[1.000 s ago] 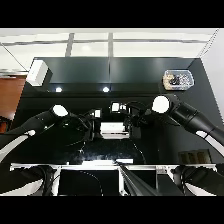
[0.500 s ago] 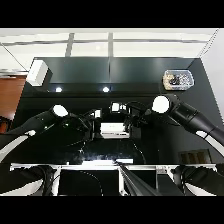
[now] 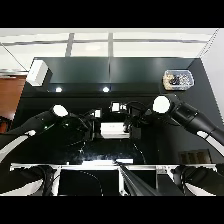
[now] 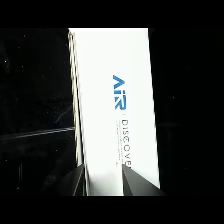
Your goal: Fold the box and place the chain.
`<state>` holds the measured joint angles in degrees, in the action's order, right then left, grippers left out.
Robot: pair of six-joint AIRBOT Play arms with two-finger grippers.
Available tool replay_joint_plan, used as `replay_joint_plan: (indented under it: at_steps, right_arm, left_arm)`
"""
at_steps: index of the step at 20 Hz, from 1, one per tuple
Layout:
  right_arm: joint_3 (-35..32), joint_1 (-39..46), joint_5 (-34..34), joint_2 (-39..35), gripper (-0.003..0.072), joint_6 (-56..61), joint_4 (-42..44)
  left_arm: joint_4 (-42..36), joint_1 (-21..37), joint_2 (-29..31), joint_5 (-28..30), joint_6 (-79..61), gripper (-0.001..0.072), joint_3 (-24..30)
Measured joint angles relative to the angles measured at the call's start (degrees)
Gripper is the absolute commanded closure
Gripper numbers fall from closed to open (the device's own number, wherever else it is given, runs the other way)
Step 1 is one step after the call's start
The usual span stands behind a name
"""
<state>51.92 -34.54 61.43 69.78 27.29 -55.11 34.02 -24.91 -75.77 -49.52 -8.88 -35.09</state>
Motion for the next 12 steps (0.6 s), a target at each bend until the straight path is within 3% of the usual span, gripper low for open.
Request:
replay_joint_plan:
  at_steps: [12]
  right_arm:
    - [0.1,-1.0,-0.3,2.3,0.0413,1.9,0.2]
  left_arm:
    - [0.1,0.0,0.0,0.0,-0.2,0.0375,0.0]
